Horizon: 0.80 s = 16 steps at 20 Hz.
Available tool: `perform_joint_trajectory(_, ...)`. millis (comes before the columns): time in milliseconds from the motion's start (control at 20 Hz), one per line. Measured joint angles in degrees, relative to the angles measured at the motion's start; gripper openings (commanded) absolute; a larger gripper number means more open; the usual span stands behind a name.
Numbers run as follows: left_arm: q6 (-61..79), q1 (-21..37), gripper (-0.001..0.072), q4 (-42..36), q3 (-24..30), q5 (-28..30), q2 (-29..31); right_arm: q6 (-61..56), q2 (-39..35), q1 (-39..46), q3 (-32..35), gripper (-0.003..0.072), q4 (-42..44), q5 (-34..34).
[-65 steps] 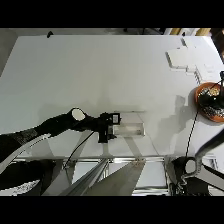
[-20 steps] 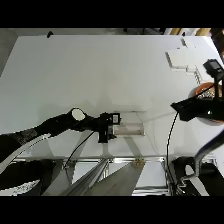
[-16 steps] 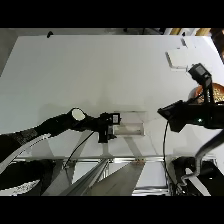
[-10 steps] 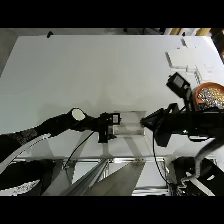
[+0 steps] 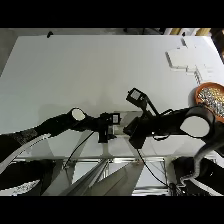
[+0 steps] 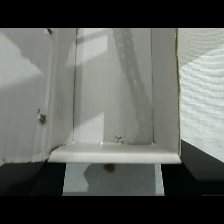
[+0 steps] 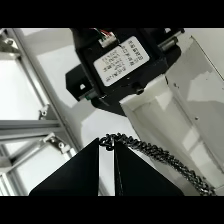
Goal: Fold the box and place the chain.
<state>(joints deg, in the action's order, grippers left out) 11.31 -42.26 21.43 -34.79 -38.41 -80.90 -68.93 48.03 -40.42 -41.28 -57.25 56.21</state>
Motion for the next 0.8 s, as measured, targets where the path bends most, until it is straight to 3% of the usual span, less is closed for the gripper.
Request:
perform_joint_trajectory(200, 0.02, 0.00, 0.0173, 0.00, 0.00, 0.00, 0.00, -0.31, 3.45, -0.39, 2.84, 0.0017, -0.42, -2.67)
perform_joint_trajectory(450, 0.02, 0.00, 0.0173, 0.00, 0.00, -0.02, 0.00, -1.11, 4.66, -0.48, 5.33, 0.0262, -0.74, -6.43)
perform_joint_trajectory(650, 0.00, 0.00, 0.0173, 0.00, 0.00, -0.02, 0.00, -1.11, 3.69, -0.48, 5.77, 0.0261, -2.49, -5.77)
perform_joint_trajectory(800, 0.00, 0.00, 0.0173, 0.00, 0.00, -0.02, 0.00, -1.11, 0.50, -0.48, 5.88, 0.0261, -8.68, -2.10)
